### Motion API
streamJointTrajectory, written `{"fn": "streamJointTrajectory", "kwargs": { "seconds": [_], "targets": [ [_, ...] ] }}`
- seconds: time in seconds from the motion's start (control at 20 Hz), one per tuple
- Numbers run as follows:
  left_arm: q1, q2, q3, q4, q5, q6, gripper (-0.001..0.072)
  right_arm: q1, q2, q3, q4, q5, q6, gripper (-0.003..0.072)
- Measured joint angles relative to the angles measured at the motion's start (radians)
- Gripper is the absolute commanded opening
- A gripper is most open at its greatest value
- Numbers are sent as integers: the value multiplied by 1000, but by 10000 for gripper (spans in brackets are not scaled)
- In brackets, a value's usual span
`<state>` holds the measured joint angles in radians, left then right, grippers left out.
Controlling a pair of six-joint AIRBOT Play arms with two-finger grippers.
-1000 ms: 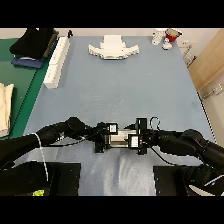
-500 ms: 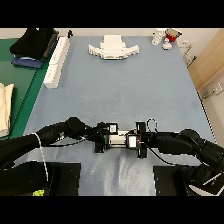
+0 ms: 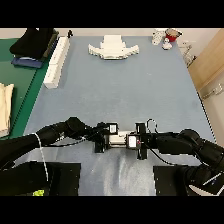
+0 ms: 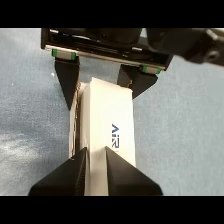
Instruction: Fold the box.
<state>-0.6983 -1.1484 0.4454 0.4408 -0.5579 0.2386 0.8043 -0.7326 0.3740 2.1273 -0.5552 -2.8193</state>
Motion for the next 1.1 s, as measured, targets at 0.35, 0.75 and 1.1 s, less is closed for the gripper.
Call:
{"fn": "streamJointTrajectory", "kwargs": {
  "seconds": [0.35,0.75,1.1],
  "targets": [
    [0,0,0,0,-2,1,507,0,16,0,24,-7,2,479],
    [0,0,0,0,-1,0,507,0,83,0,136,53,241,227],
    [0,0,0,0,0,0,508,59,113,-101,210,231,561,37]
  ]
}}
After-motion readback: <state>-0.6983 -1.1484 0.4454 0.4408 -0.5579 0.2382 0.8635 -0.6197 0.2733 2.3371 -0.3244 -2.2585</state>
